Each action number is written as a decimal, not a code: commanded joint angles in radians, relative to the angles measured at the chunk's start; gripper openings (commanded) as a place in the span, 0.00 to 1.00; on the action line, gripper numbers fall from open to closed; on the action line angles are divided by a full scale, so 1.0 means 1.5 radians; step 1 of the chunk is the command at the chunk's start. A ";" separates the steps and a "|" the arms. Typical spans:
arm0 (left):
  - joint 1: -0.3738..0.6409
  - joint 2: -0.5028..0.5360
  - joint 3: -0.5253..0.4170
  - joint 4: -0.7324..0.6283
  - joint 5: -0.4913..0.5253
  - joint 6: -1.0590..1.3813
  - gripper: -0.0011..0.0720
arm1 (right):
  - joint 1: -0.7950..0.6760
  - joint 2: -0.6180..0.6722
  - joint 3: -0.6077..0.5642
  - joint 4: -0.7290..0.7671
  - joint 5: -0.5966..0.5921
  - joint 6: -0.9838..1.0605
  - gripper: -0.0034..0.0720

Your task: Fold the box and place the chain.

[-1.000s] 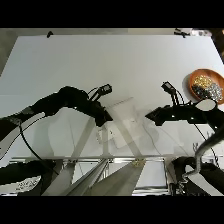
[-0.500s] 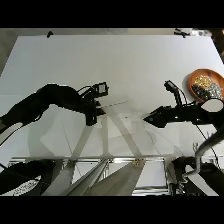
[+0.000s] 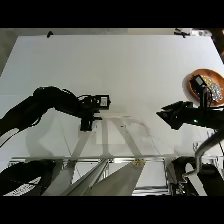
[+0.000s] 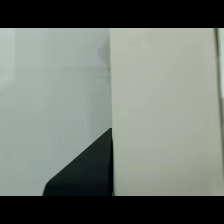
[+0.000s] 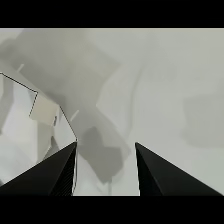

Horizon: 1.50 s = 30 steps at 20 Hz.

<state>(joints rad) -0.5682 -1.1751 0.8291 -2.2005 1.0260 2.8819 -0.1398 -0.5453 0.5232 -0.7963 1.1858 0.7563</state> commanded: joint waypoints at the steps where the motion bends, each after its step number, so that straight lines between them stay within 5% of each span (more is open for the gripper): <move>1: -0.009 -0.042 0.000 -0.054 -0.068 0.037 0.01 | -0.011 0.032 0.001 -0.047 -0.006 0.022 0.61; 8: -0.009 -0.141 0.000 -0.053 -0.102 0.042 0.02 | -0.011 0.032 0.001 -0.055 -0.018 0.022 0.61; 15: -0.038 -0.143 0.000 -0.054 -0.183 0.041 0.02 | -0.011 0.032 0.001 -0.080 -0.018 0.022 0.61; 30: -0.039 -0.143 0.000 -0.053 -0.186 -0.027 0.02 | -0.011 0.032 0.001 -0.082 -0.039 0.022 0.60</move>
<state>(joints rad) -0.6266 -1.3891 0.8295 -2.2814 0.7490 2.8677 -0.1551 -0.4976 0.5240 -0.9195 1.1358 0.7891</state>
